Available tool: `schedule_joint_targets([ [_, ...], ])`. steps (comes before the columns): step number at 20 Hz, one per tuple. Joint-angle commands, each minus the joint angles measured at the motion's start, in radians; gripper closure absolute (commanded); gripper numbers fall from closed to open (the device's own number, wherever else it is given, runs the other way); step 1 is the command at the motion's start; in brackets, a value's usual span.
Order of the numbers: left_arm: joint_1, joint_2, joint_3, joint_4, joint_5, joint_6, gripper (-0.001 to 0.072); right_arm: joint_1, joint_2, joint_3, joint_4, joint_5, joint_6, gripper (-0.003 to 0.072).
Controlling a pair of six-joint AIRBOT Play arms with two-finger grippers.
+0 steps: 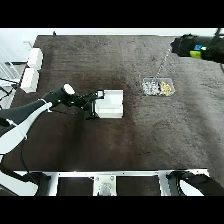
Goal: Fold the box and place the chain.
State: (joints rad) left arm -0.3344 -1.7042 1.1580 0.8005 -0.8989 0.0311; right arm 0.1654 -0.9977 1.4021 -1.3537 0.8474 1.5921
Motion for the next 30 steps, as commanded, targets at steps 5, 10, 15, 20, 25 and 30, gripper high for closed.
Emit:
schedule_joint_targets([
  [5,0.001,0.000,0.000,0.000,0.000,0.000,0.0180,0.260,0.183,0.000,0.001,0.011,0.015,0.0682],
  [10,0.001,0.000,0.000,0.000,0.000,0.000,0.0180,0.397,0.174,-0.019,0.003,0.016,0.050,0.0683],
  [15,0.001,0.000,0.000,0.000,0.000,0.000,0.0180,0.465,0.131,-0.054,0.064,-0.019,0.057,0.0682],
  [20,0.001,0.000,0.000,0.000,0.001,0.000,0.0180,0.505,0.039,-0.124,0.085,-0.113,0.058,0.0683],
  [25,0.001,0.000,0.000,0.000,0.000,0.000,0.0180,0.507,-0.054,-0.174,0.178,-0.151,0.057,0.0683],
  [30,0.001,0.000,0.000,0.000,0.001,0.000,0.0180,0.509,-0.129,-0.303,0.262,-0.290,0.056,0.0683],
])
